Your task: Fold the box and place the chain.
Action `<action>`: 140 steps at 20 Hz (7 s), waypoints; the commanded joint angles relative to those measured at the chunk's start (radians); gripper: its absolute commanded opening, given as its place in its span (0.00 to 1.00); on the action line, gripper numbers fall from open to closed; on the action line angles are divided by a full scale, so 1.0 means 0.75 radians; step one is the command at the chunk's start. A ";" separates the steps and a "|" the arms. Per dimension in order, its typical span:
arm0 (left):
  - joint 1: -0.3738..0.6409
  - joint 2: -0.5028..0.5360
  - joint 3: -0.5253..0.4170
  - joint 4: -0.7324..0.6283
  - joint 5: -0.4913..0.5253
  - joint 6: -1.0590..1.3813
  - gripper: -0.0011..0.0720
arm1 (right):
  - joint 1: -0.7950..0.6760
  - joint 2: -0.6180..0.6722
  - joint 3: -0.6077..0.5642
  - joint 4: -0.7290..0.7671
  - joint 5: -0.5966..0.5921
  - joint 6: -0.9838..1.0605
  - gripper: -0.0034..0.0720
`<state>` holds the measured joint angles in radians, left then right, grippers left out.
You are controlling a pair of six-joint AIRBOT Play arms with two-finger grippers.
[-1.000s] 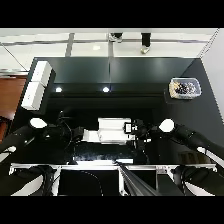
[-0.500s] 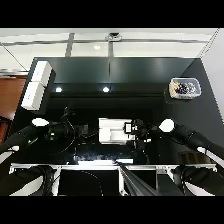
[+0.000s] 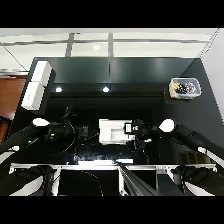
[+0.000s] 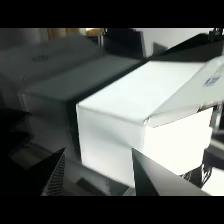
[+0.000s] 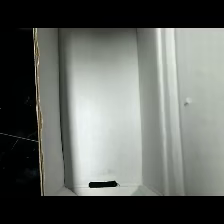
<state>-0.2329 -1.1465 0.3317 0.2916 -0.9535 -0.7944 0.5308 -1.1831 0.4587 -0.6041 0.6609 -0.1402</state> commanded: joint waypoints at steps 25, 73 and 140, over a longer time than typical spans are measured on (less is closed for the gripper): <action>-0.318 0.001 0.223 0.282 0.144 -0.330 0.69 | 0.000 -0.001 -0.001 0.004 -0.004 0.002 0.21; -0.933 -0.337 0.819 1.695 -0.077 -2.271 0.53 | -0.001 -0.001 -0.001 0.003 -0.005 0.002 0.21; -0.933 -0.346 0.819 1.694 -0.092 -2.221 0.05 | 0.057 0.091 0.041 -0.039 0.014 0.347 0.36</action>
<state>-0.9329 -1.4059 0.9459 1.5627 -1.0237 -2.4611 0.5728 -1.1141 0.4889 -0.6312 0.6762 0.1200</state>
